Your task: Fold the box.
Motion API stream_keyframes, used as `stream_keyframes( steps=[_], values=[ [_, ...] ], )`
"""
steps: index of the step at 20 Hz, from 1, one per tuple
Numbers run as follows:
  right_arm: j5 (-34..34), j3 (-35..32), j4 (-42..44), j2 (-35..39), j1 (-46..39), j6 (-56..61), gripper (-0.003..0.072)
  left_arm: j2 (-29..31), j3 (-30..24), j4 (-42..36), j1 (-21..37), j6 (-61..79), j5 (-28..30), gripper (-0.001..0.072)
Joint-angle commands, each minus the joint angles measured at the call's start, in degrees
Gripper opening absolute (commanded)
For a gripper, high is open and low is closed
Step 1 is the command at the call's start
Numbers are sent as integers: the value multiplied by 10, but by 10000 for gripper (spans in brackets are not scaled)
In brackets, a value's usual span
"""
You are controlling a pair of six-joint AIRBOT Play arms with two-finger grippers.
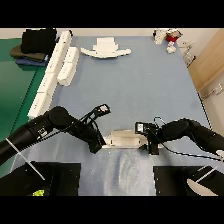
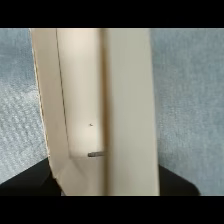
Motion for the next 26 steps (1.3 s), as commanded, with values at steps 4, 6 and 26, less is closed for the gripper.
stream_keyframes(
  steps=[4, 6, 26],
  values=[
    [1, 1, 0, 0, 0, 0, 519, -73, 77, -121, 8, -63, 55, 11],
    [1, 1, 0, 0, 0, 0, 518, -108, 104, -144, 40, -63, 53, 11],
    [1, 1, 0, 0, 0, 0, 518, -273, 147, -185, 83, -61, 28, 11]
  ],
)
